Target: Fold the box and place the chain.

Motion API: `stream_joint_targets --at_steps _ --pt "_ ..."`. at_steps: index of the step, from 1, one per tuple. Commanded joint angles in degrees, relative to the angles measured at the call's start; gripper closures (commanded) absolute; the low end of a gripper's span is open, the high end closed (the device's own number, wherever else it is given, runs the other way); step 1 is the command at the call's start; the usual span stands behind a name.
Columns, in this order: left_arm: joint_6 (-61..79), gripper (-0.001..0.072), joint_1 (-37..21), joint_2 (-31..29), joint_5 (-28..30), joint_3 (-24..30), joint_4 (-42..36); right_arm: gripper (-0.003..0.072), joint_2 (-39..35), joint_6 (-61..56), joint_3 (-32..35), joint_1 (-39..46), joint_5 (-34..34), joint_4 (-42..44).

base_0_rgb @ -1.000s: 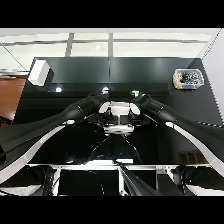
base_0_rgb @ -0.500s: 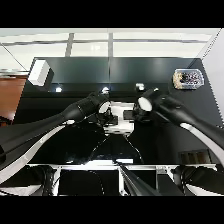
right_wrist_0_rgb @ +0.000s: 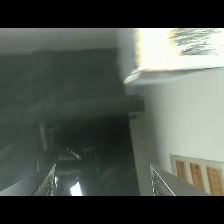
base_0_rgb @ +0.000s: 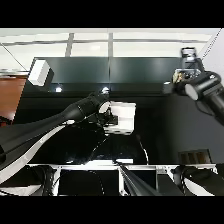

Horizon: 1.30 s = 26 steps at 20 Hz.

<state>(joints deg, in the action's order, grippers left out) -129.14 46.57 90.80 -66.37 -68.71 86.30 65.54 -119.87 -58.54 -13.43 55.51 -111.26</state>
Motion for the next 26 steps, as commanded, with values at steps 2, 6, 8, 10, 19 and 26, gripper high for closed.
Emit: stream_joint_targets --at_steps 2,6,8,10,19,26 --pt "0.1 0.0683 -0.3 0.0 0.5 0.0 0.0 0.0003 12.3 5.0 -4.4 18.0 -17.3 7.2" --pt "0.1 0.0683 -0.5 0.0 -0.7 0.0 0.0 0.0063 30.2 8.5 -23.9 23.1 -9.4 11.8" --pt "0.1 0.0683 -0.5 0.0 -0.6 0.0 0.0 0.0136 37.1 10.3 -32.2 24.0 -5.2 14.8" --pt "0.1 0.0683 -0.5 0.0 -0.5 0.0 0.0 0.0136 41.9 11.2 -37.2 24.0 -3.0 15.2" --pt "0.1 0.0683 -0.5 0.0 -1.6 0.0 0.0 0.0674 46.0 11.6 -39.4 24.9 -1.4 15.0" --pt "0.1 0.0683 -0.5 0.0 -1.6 0.0 0.0 0.0674 33.8 18.6 -39.4 24.9 -0.1 13.5"
